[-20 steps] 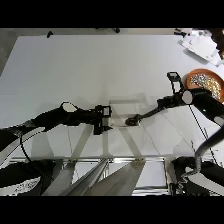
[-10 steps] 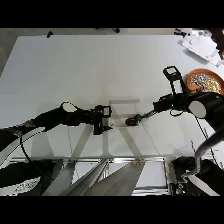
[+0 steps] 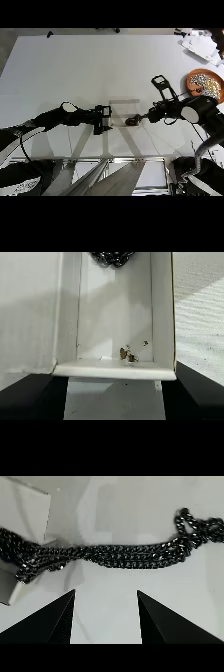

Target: Fold the box and place the chain.

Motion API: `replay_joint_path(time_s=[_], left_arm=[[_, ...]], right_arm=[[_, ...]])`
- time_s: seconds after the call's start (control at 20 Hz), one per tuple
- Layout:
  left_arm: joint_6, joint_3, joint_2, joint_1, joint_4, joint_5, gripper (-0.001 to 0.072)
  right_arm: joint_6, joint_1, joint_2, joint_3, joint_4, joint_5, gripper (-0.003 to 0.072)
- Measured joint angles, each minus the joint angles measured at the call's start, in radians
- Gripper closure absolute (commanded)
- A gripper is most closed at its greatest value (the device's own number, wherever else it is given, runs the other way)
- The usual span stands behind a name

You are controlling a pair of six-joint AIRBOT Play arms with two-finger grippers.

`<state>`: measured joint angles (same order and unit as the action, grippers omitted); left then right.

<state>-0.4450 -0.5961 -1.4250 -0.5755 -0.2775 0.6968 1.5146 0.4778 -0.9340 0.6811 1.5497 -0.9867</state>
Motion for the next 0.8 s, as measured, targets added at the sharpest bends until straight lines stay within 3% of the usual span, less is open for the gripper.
replay_joint_path(time_s=[0.2, 0.4, 0.5, 0.6, 0.65, 0.8], left_arm=[[0.0, 0.0, 0.0, 0.0, 0.0, 0.0, 0.039], [0.0, 0.0, 0.0, 0.0, 0.0, 0.0, 0.039], [0.0, 0.0, 0.0, 0.0, 0.0, 0.0, 0.039], [0.0, 0.0, 0.0, 0.0, 0.0, 0.0, 0.039], [0.0, 0.0, 0.0, 0.0, 0.0, 0.0, 0.039], [0.0, 0.0, 0.0, 0.0, 0.0, 0.0, 0.039]], right_arm=[[-0.421, 0.003, -0.078, 0.0, -0.005, 0.012, 0.025], [-0.787, -0.021, -0.111, 0.0, -0.023, 0.047, 0.0195], [-0.874, -0.064, -0.122, 0.0, -0.047, 0.051, 0.0275], [-0.862, -0.133, -0.128, -0.001, -0.069, 0.082, 0.0262], [-0.801, -0.177, -0.13, -0.001, -0.074, 0.111, 0.0203], [-0.545, -0.286, -0.138, 0.0, -0.085, 0.193, 0.0203]])
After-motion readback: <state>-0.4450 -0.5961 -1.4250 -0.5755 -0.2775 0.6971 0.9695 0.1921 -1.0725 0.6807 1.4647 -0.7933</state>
